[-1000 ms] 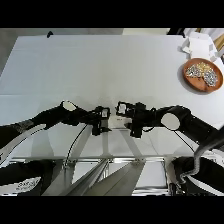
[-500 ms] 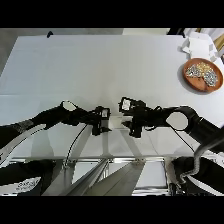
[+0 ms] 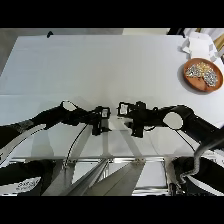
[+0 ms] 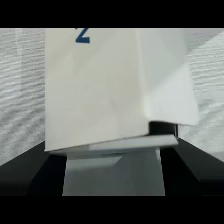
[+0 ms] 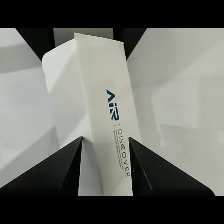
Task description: Fold the box and place the chain.
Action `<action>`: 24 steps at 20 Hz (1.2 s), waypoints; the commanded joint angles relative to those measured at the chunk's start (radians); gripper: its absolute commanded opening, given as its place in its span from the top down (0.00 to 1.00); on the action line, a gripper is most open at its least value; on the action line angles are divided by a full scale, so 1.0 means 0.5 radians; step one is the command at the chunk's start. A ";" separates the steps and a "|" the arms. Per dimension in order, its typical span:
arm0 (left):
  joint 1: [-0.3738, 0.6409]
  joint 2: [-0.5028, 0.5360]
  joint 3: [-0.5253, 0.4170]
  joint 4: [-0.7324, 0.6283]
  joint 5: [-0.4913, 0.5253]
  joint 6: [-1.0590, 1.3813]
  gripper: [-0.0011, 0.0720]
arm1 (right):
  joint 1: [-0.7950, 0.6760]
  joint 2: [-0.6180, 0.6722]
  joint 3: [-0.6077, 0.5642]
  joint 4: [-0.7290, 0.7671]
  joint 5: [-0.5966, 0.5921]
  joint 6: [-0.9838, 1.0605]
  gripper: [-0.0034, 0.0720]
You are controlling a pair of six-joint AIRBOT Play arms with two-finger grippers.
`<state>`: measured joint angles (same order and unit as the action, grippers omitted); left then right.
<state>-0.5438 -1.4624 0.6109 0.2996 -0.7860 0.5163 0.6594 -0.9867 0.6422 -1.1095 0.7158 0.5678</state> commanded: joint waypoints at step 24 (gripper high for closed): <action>0.000 0.002 0.000 0.008 -0.006 0.007 0.64 | 0.014 -0.041 -0.106 0.078 0.010 -0.002 0.72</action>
<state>-0.5434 -1.4624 0.6109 0.3058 -0.7918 0.5209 0.6605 -1.0080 0.5930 -1.0786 0.6960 0.5636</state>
